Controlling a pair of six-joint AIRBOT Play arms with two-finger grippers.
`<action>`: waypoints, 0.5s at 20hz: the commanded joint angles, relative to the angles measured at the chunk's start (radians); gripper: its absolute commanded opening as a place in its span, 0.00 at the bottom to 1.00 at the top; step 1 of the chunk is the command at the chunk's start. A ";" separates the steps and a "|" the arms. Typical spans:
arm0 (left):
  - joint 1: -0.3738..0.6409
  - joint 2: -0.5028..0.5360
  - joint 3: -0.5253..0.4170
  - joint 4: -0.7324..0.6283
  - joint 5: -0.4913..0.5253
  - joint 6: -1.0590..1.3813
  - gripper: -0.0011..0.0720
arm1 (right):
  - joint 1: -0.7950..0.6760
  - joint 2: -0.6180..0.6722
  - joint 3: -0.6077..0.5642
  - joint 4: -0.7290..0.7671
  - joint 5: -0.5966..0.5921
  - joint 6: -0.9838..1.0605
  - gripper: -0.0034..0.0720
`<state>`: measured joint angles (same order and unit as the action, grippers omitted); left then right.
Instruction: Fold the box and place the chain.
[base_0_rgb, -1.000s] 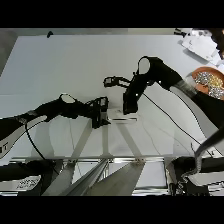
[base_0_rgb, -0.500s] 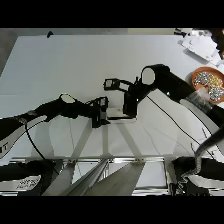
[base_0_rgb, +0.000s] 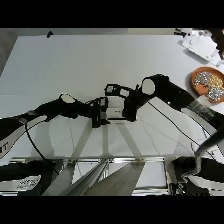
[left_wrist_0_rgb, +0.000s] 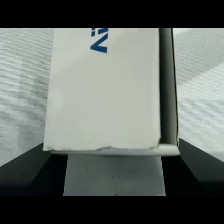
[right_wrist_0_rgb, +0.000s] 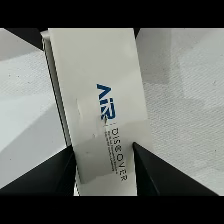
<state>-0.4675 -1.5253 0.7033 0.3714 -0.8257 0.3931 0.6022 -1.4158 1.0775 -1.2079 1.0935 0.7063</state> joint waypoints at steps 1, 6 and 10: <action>0.000 0.001 0.000 0.000 -0.001 -0.001 0.37 | 0.002 0.011 -0.006 0.013 0.007 0.005 0.49; 0.000 0.001 0.000 0.000 -0.001 -0.001 0.37 | 0.025 0.011 -0.074 0.005 -0.029 0.004 0.49; 0.000 0.001 0.000 0.000 -0.001 -0.001 0.37 | 0.030 0.013 -0.085 -0.001 -0.067 0.005 0.49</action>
